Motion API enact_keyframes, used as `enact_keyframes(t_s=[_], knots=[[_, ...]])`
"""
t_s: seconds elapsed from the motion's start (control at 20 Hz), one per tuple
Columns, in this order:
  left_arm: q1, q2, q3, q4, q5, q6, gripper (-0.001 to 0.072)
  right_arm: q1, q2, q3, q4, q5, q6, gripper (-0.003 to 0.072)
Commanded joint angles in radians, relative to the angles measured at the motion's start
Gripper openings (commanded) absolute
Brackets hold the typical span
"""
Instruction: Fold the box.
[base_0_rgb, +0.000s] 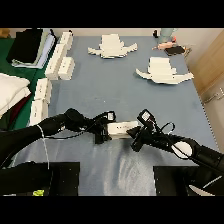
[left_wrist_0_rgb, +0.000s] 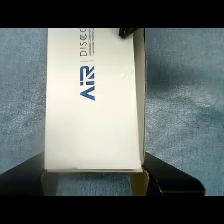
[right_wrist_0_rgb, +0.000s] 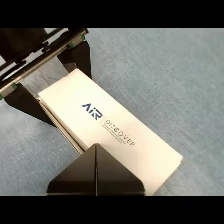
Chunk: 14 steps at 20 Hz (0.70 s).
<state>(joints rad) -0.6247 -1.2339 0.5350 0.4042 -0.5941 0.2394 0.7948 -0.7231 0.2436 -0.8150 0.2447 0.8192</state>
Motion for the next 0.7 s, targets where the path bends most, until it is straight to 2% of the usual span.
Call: enact_keyframes(t_s=[0.0, 0.45, 0.65], knots=[[0.001, 0.0, 0.0, 0.0, 0.0, 0.0, 0.0368, 0.004, -0.001, -0.023, 0.011, -0.005, 0.0, 0.0001], [0.001, 0.0, 0.0, 0.0, 0.0, 0.0, 0.0368, 0.004, -0.005, -0.037, 0.021, 0.0, 0.0, 0.0002], [0.001, 0.0, 0.0, 0.0, 0.0, 0.0, 0.0367, 0.003, 0.039, -0.029, 0.02, -0.016, 0.0, 0.0001]])
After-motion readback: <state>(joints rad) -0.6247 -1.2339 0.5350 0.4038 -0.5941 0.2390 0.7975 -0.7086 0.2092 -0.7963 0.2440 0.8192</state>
